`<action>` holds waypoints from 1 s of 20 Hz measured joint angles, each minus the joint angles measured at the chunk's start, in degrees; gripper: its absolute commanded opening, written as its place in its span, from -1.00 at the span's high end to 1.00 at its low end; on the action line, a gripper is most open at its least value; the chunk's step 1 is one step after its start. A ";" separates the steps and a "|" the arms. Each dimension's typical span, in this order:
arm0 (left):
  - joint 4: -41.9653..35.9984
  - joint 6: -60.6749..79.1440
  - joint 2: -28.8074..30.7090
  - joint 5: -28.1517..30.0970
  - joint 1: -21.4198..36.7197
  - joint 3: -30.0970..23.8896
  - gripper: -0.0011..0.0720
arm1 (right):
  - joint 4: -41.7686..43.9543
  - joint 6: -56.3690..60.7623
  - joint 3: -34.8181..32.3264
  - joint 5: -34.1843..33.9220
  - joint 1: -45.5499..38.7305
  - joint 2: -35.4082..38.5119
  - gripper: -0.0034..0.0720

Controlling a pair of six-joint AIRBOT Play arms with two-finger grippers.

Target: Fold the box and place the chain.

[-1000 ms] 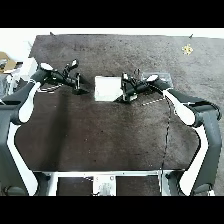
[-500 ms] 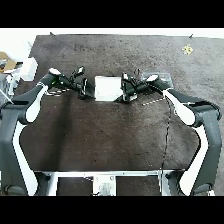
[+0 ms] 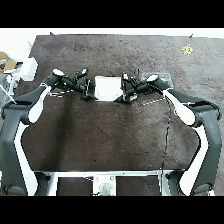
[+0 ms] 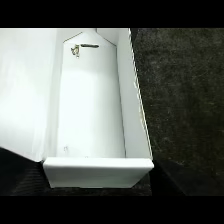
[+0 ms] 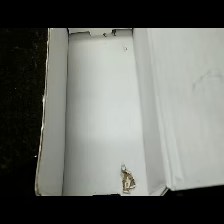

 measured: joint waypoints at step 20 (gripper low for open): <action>-0.98 4.17 -0.31 5.22 -2.67 -2.71 -0.98 | -0.02 -0.02 0.00 0.00 0.00 0.00 -0.41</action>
